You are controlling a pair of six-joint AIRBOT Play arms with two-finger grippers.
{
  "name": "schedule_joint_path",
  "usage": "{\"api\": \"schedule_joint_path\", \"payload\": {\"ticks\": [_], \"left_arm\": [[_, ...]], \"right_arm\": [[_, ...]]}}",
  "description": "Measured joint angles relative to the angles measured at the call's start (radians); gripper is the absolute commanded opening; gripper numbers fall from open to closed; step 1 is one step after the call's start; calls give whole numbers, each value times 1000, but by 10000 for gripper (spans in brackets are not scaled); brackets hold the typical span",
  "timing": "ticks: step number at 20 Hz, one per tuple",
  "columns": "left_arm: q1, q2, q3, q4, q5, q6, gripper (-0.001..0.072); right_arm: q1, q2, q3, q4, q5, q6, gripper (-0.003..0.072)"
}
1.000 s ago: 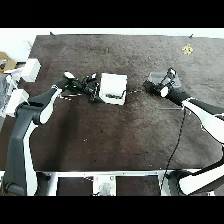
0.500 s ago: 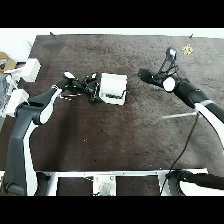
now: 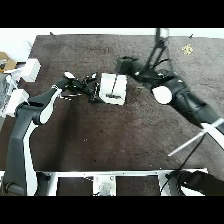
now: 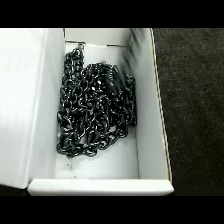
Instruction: Fold the box and place the chain.
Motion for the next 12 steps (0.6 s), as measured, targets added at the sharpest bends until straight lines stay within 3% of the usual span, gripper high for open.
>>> {"api": "schedule_joint_path", "payload": {"ticks": [1,2,3,5,8,12], "left_arm": [[0,0,0,0,0,0,407],[0,0,0,0,0,0,407],[0,0,0,0,0,0,407],[0,0,0,0,0,0,408],[0,0,0,0,0,0,407],[0,0,0,0,0,0,408]], "right_arm": [[17,-37,0,0,-11,10,7],[27,-74,0,1,-9,21,89],[33,-113,0,2,-1,39,326],[36,-164,0,-1,29,56,258],[11,-172,-3,-53,121,74,260],[-97,-78,-59,-136,235,85,337]]}}
